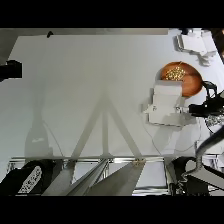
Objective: Fold the box and place the chain.
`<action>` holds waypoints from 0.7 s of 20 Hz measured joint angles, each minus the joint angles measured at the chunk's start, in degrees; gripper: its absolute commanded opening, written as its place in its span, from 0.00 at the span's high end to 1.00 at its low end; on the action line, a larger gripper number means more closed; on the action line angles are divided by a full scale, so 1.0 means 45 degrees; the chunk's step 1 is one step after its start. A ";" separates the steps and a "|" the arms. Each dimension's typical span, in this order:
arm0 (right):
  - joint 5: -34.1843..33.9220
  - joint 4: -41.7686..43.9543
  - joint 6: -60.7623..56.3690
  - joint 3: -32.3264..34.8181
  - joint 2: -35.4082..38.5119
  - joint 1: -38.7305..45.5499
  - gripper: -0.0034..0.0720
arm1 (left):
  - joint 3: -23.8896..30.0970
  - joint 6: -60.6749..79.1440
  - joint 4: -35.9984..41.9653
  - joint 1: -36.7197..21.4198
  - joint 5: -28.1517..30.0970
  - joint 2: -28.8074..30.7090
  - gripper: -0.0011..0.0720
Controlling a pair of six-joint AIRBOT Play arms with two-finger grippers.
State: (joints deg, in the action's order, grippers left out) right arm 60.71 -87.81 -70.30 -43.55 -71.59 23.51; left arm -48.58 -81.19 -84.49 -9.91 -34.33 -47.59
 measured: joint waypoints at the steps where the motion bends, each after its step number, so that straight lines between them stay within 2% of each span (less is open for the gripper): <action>1: 0.0058 0.0087 0.0311 0.0000 0.0102 -0.0146 0.95 | 0.0000 0.0000 0.0000 0.0000 0.0000 0.0000 0.09; 4: 0.0364 0.0957 0.1447 0.0000 0.0748 -0.0699 0.95 | 0.0000 0.0000 -0.0005 0.0000 -0.0005 0.0000 0.09; 9: 0.0510 0.4711 0.3842 0.0083 0.1919 -0.1627 0.95 | 0.0000 0.0000 0.0000 0.0000 0.0000 0.0000 0.09; 14: 0.0223 0.7723 0.5387 0.0437 0.2293 -0.3109 0.95 | 0.0000 0.0000 0.0000 0.0000 0.0000 0.0000 0.09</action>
State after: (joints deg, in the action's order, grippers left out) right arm 61.71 -53.06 -46.06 -41.58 -61.28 9.52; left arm -48.58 -81.19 -84.49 -9.91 -34.33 -47.59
